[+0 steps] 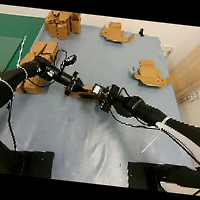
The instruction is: Fold the box.
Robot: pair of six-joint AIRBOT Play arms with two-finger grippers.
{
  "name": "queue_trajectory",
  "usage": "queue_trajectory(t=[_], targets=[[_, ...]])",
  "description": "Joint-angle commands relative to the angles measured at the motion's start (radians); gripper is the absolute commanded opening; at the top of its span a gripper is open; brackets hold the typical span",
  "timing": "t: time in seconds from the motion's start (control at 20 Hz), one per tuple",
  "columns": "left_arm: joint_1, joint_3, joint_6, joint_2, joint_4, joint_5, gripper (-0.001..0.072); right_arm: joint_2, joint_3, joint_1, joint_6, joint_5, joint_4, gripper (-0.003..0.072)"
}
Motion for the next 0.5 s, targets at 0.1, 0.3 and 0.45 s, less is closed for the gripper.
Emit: queue_trajectory(t=[0.1, 0.3, 0.45], targets=[[0.001, 0.001, -0.051, 0.000, -0.092, 0.093, 0.0017, -0.039, 0.059, 0.000, -0.072, -0.091, 0.072, 0.0540], [0.001, 0.001, -0.050, 0.000, -0.130, 0.104, 0.0018, -0.044, 0.076, -0.002, -0.106, -0.097, 0.108, 0.0541], [0.001, 0.001, -0.050, 0.000, -0.130, 0.139, 0.0018, -0.050, 0.076, -0.007, -0.106, -0.102, 0.117, 0.0533]])
